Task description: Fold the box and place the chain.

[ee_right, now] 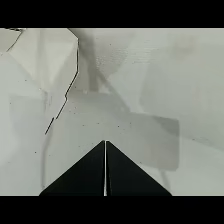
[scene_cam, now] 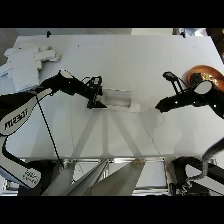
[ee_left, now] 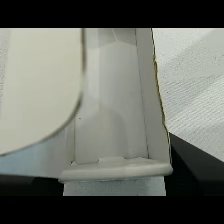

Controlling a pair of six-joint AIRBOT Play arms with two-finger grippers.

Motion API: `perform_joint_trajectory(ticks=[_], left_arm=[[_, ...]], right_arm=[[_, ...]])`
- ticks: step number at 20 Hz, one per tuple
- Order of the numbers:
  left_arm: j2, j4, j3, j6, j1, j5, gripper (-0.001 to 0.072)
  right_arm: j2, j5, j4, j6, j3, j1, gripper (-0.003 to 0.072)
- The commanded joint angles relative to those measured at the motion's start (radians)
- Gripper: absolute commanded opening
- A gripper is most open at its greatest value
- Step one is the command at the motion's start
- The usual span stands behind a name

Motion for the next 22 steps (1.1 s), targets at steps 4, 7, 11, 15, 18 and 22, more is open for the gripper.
perform_joint_trajectory(ticks=[4, 7, 11, 15, 18, 22], left_arm=[[0.000, 0.000, 0.000, 0.000, 0.001, 0.000, 0.0505], [0.000, 0.000, 0.000, 0.000, 0.001, 0.000, 0.0505], [0.000, 0.000, 0.000, 0.000, 0.001, 0.000, 0.0505], [0.000, 0.000, 0.000, 0.000, 0.001, 0.000, 0.0505], [0.000, 0.000, 0.000, 0.000, 0.001, 0.000, 0.0505], [0.000, 0.000, 0.000, 0.000, 0.001, 0.000, 0.0505]], right_arm=[[-0.156, -0.039, 0.416, -0.100, -0.037, 0.002, 0.0004], [-0.187, -0.089, 0.424, -0.099, -0.037, 0.048, 0.0005], [-0.216, -0.091, 0.445, -0.114, -0.036, 0.087, 0.0004], [-0.216, -0.088, 0.518, -0.125, -0.036, 0.096, 0.0315], [-0.216, -0.074, 0.548, -0.127, -0.036, 0.096, 0.0315], [-0.216, -0.040, 0.667, -0.205, -0.036, 0.097, 0.0316]])
